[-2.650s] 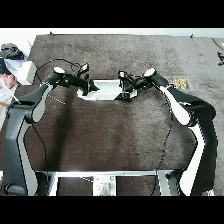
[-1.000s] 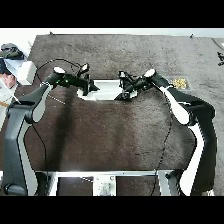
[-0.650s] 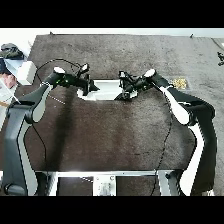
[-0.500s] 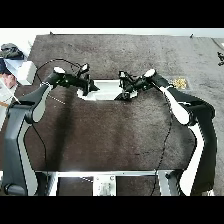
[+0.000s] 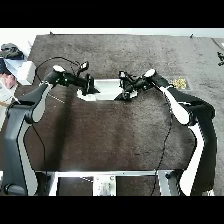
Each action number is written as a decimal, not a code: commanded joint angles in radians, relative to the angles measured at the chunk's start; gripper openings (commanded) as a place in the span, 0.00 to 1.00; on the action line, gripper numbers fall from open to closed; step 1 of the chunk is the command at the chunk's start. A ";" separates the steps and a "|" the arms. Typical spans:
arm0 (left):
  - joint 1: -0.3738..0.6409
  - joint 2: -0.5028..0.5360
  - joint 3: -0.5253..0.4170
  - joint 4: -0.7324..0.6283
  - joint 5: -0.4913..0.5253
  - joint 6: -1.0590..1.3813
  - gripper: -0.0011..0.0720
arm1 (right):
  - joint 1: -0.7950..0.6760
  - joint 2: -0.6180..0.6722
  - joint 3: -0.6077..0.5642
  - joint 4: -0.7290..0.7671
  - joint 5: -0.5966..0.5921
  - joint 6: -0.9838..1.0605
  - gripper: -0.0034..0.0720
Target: Fold the box and place the chain.
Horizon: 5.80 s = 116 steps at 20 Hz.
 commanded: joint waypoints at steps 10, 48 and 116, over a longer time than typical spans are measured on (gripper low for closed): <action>0.097 0.142 0.034 0.003 -0.244 -0.048 0.22 | 0.000 0.000 0.000 0.000 0.000 0.000 0.40; -0.070 0.186 -0.303 0.006 0.534 -0.195 0.03 | 0.000 0.000 0.000 0.001 0.001 0.000 0.40; -0.129 0.316 -0.367 0.460 0.399 -0.150 0.35 | 0.000 0.000 0.000 0.001 0.000 0.001 0.40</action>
